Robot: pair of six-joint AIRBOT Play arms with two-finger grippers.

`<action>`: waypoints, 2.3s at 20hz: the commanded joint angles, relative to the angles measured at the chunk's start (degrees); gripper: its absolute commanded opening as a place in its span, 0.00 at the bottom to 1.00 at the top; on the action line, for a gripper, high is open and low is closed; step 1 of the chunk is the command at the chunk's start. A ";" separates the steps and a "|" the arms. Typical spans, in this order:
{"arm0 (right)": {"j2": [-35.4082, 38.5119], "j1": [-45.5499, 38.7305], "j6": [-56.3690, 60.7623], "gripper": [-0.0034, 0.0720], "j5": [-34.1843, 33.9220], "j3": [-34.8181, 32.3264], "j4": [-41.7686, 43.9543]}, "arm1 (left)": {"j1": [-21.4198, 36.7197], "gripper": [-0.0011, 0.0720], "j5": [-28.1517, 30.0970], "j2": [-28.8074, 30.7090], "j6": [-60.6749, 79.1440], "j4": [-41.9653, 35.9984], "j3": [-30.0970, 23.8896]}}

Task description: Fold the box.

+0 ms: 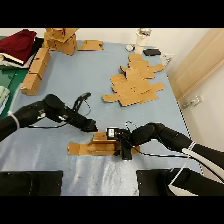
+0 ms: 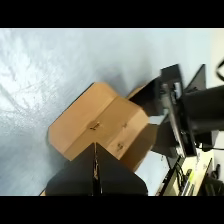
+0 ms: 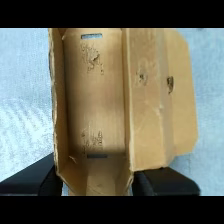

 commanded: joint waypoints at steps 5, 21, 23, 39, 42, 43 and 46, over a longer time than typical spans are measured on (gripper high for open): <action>-0.02 0.02 0.02 0.70 0.02 -0.02 -0.02 | 7.19 0.03 -12.07 18.01 26.62 1.16 -9.92; -0.02 0.02 0.02 0.70 0.02 -0.02 -0.22 | -8.83 1.00 10.38 16.87 43.52 13.97 -16.33; -0.02 0.02 0.02 0.70 0.02 -0.02 -0.22 | -8.83 1.00 11.39 15.43 43.52 12.79 -16.28; -0.02 0.02 0.02 0.70 0.02 -0.02 -0.24 | -11.23 0.35 12.28 14.84 43.71 15.26 -16.28; -0.02 0.02 0.02 0.70 0.02 -0.02 -0.24 | -9.44 0.35 12.31 14.97 38.88 23.47 -16.22; -0.02 0.02 0.02 0.70 0.02 -0.02 -0.24 | -8.70 0.35 12.35 15.37 38.45 24.44 -16.22; -0.02 0.02 0.02 0.70 0.02 -0.02 -0.24 | -8.07 0.73 11.87 17.40 38.45 24.11 -16.20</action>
